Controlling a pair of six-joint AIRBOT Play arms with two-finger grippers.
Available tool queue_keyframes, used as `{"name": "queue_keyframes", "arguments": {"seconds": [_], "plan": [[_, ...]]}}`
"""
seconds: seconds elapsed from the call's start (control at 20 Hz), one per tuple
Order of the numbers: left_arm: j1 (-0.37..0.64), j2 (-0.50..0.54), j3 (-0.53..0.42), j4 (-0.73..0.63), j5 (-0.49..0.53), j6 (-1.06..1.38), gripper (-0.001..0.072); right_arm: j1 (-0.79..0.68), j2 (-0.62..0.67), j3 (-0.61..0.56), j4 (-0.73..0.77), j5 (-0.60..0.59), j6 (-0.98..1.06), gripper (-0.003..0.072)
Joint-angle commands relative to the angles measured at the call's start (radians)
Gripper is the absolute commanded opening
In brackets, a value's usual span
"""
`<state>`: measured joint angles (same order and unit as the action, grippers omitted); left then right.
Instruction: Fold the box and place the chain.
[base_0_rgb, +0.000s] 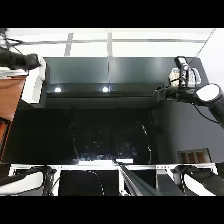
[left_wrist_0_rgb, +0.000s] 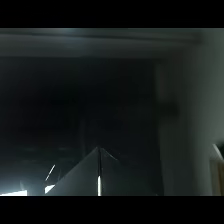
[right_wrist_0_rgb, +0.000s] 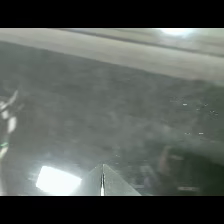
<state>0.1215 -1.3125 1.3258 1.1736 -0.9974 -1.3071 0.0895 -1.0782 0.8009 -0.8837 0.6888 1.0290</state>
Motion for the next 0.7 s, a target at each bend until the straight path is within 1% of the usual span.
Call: {"name": "queue_keyframes", "arguments": {"seconds": [0.0, 0.1, 0.2, 0.25, 0.35, 0.65], "plan": [[-0.145, 0.255, -0.351, -0.023, 0.183, 0.024, 0.0026, 0.034, -0.007, -0.021, -0.074, -0.005, -0.001, 0.0017], [-0.177, 0.407, -0.534, -0.011, 0.272, 0.025, 0.0026, 0.034, -0.007, -0.021, -0.074, 0.010, -0.001, 0.0017], [-0.175, 0.522, -0.659, 0.015, 0.334, 0.025, 0.0026, 0.034, -0.007, -0.021, -0.074, 0.009, -0.001, 0.0017], [-0.171, 0.561, -0.697, 0.032, 0.356, 0.025, 0.0027, 0.034, -0.007, -0.021, -0.074, 0.009, -0.001, 0.0017], [-0.164, 0.610, -0.732, 0.032, 0.362, 0.024, 0.0027, 0.034, -0.007, -0.021, -0.074, 0.009, -0.001, 0.0017], [-0.165, 0.608, -0.734, 0.022, 0.363, 0.024, 0.0026, 0.034, -0.007, -0.021, -0.074, 0.008, -0.001, 0.0017]]}}
